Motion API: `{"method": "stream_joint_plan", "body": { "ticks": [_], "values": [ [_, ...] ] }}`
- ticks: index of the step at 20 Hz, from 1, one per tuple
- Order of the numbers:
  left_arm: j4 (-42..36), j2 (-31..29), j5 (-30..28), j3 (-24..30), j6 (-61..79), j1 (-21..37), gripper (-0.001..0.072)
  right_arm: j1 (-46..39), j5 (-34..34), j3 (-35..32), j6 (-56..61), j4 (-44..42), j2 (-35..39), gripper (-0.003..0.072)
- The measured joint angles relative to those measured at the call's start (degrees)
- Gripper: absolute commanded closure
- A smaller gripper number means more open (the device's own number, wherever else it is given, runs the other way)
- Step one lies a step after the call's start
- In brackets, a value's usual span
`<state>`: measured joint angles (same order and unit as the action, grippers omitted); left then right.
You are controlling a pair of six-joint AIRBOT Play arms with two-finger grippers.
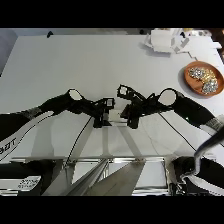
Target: Fold the box and place the chain.
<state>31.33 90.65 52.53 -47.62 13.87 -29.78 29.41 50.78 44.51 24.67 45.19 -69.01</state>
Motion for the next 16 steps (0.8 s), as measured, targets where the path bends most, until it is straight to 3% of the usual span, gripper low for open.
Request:
{"method": "stream_joint_plan", "body": {
  "ticks": [16],
  "values": [
    [0.1,0.0,-0.1,0.0,0.2,0.0,0.0538,0.0,1.7,-3.7,0.4,2.1,-2.3,0.0672]
  ]
}}
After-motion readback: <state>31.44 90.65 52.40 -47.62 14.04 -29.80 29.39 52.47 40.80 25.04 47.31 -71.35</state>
